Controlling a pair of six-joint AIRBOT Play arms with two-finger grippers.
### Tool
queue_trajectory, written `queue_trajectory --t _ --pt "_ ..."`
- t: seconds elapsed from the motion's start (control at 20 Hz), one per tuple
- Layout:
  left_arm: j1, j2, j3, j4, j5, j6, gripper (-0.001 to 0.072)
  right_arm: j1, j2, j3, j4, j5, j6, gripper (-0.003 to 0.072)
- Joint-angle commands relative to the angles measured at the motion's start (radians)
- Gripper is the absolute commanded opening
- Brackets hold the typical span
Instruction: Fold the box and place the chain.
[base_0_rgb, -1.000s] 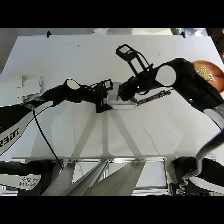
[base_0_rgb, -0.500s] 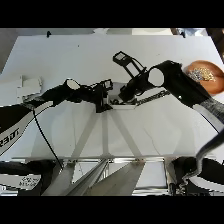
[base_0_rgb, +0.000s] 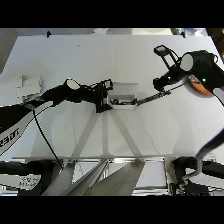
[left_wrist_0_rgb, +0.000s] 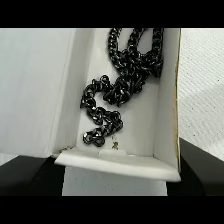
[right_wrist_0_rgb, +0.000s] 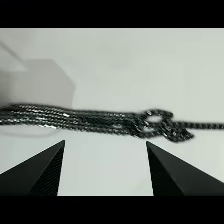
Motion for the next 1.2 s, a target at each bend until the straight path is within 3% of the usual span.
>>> queue_trajectory --t 0.0,0.4,0.7,0.9,1.15 --pt "0.0 0.0 0.0 0.0 0.0 0.0 0.0236 -0.09 -0.09 -0.004 -0.021 -0.006 -0.042 0.061" --pt "0.0 0.0 0.0 0.0 0.0 0.0 0.0236 -0.103 -0.25 -0.005 0.02 -0.039 -0.042 0.0613" --pt "0.0 0.0 0.0 0.0 0.0 0.0 0.0236 -0.093 -0.255 -0.005 0.067 0.007 -0.043 0.0011" --pt "0.0 0.0 0.0 0.0 0.0 0.0 0.0236 -0.059 -0.208 -0.004 0.067 0.021 -0.042 0.0012" --pt "0.0 0.0 0.0 0.0 0.0 0.0 0.0236 0.017 -0.049 -0.004 0.071 0.033 -0.042 0.0011"
